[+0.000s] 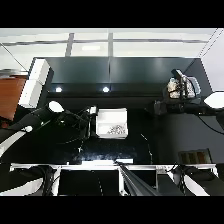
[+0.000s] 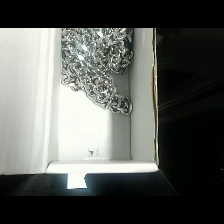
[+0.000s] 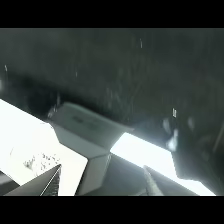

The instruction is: Fold the box and place the chain.

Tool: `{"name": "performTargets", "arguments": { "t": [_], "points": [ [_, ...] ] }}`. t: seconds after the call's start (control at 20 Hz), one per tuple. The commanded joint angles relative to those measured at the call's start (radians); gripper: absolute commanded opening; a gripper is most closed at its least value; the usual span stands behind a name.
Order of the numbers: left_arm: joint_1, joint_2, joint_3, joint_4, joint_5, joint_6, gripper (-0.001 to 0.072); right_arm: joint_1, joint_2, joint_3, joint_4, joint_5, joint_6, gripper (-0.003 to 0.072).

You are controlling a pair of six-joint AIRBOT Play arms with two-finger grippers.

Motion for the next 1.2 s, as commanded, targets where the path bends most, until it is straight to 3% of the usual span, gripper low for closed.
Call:
{"name": "performTargets", "arguments": {
  "t": [0.0, 0.2, 0.45, 0.8, 1.15],
  "points": [
    [0.026, -0.001, 0.000, 0.005, 0.035, -0.026, 0.0479, 0.077, -0.050, 0.068, -0.026, -0.082, 0.041, 0.0590],
    [0.012, -0.005, -0.001, 0.045, 0.048, -0.023, 0.0479, 0.168, -0.203, 0.156, -0.033, -0.148, 0.097, 0.0590],
    [0.008, -0.005, -0.001, 0.050, 0.056, -0.023, 0.0479, 0.228, -0.374, 0.270, -0.033, -0.126, 0.069, 0.0591],
    [0.008, -0.006, -0.001, 0.050, 0.055, -0.023, 0.0480, 0.289, -0.408, 0.272, -0.032, -0.091, -0.011, 0.0591],
    [0.008, -0.006, -0.001, 0.050, 0.048, -0.023, 0.0482, 0.292, -0.408, 0.287, -0.045, 0.025, -0.085, 0.0591]
  ]
}}
